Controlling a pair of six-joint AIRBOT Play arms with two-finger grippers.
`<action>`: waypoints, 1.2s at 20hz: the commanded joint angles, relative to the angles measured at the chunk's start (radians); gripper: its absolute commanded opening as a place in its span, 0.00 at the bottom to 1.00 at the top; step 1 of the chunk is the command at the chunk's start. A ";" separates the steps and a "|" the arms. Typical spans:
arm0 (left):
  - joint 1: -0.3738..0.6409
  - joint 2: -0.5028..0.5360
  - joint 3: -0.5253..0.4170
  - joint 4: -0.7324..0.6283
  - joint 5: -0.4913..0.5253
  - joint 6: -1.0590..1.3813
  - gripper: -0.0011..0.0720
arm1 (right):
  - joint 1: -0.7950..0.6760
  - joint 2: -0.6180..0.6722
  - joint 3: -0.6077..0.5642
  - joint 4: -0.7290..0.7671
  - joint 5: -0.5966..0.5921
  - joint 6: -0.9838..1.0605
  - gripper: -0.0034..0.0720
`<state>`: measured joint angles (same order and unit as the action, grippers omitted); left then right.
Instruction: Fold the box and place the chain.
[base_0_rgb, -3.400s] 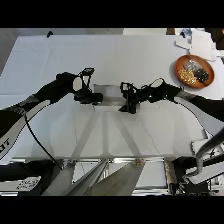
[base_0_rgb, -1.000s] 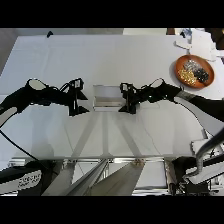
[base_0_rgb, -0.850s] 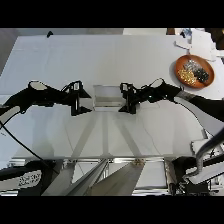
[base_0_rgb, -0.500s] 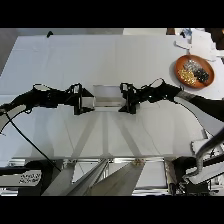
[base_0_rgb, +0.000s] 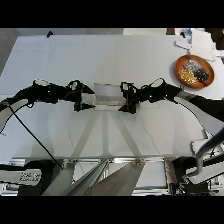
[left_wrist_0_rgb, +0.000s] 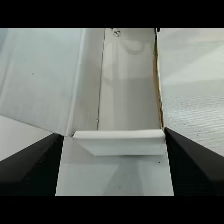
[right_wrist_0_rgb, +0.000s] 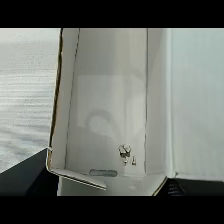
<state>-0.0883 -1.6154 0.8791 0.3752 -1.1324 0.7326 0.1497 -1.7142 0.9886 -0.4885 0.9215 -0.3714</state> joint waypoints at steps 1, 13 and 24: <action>-0.008 -0.017 0.023 0.070 -0.046 -0.001 0.97 | 0.000 0.000 0.000 -0.001 0.003 0.000 0.53; -0.041 -0.052 0.025 0.036 0.007 -0.085 0.97 | 0.000 0.000 0.000 -0.001 0.004 0.000 0.53; -0.082 -0.051 0.028 0.043 0.052 -0.133 0.91 | 0.000 0.000 0.000 -0.001 0.004 0.000 0.53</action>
<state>-0.1623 -1.6665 0.9062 0.4110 -1.0901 0.6090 0.1501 -1.7138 0.9882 -0.4896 0.9257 -0.3706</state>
